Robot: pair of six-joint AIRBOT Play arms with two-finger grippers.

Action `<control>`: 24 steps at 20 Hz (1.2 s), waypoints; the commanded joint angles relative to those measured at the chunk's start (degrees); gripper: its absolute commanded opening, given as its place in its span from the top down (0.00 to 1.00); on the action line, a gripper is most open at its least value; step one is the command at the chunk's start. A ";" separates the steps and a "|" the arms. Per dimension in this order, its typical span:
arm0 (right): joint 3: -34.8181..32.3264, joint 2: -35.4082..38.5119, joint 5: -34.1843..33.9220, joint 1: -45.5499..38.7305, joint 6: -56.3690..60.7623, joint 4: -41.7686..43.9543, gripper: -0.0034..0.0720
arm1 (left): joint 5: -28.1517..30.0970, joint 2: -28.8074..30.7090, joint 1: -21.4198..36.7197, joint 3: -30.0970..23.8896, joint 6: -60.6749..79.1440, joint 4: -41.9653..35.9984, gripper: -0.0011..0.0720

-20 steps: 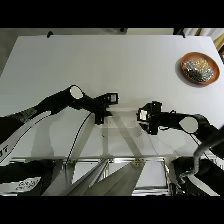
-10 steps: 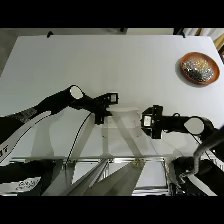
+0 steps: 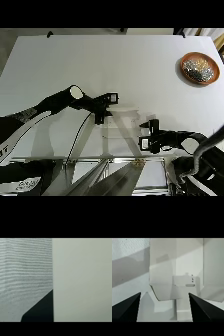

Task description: Fold the box and place the chain.

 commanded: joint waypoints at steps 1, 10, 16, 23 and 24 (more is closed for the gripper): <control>-0.46 -3.54 -5.22 2.51 0.15 1.03 0.10 | 0.02 0.00 -0.02 0.02 -0.02 0.00 0.97; 2.19 -6.40 -9.05 2.45 0.02 9.84 0.10 | 0.00 0.00 -0.02 0.02 0.00 0.00 0.97; 2.91 -7.08 -8.98 -3.39 -0.02 9.62 0.10 | 0.00 0.00 -0.02 0.02 -0.02 0.00 0.97; 4.76 -7.37 -8.09 -5.05 -3.61 12.35 0.10 | 0.02 0.00 -0.02 0.02 -0.02 0.00 0.97; 4.85 -7.87 -8.02 -5.05 -4.94 13.11 0.10 | 0.00 0.00 -0.02 0.02 0.00 0.00 0.97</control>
